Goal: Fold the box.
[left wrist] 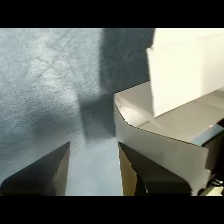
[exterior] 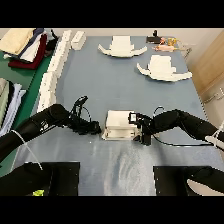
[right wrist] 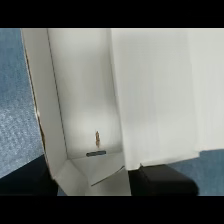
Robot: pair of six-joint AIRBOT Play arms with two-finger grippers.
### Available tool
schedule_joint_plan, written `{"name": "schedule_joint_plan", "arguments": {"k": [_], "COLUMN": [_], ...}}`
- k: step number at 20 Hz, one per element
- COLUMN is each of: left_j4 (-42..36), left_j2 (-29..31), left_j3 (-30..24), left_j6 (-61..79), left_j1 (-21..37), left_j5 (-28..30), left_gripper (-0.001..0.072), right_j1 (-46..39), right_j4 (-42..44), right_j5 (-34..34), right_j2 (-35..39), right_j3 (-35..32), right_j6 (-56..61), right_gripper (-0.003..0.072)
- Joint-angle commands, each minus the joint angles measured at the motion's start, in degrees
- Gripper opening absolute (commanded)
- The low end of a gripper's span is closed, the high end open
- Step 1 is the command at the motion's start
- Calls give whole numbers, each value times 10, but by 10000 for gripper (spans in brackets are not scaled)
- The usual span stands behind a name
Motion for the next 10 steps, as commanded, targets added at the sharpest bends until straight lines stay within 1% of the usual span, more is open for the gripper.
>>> {"name": "schedule_joint_plan", "arguments": {"k": [1, 3, 10], "left_j4": [-28, -61, -73], "left_j2": [0, 0, 0], "left_j3": [27, 34, 34], "left_j6": [3, 20, 24], "left_j1": [-1, -2, -6], "left_j5": [-22, -21, -10], "left_gripper": [461, 461, 461], "right_j1": [0, 0, 0], "right_j4": [0, 0, 0], "right_j5": [0, 0, 0], "right_j2": [0, 0, 0], "right_j3": [0, 0, 0], "right_j6": [0, 0, 0], "right_gripper": [507, 507, 507]}}
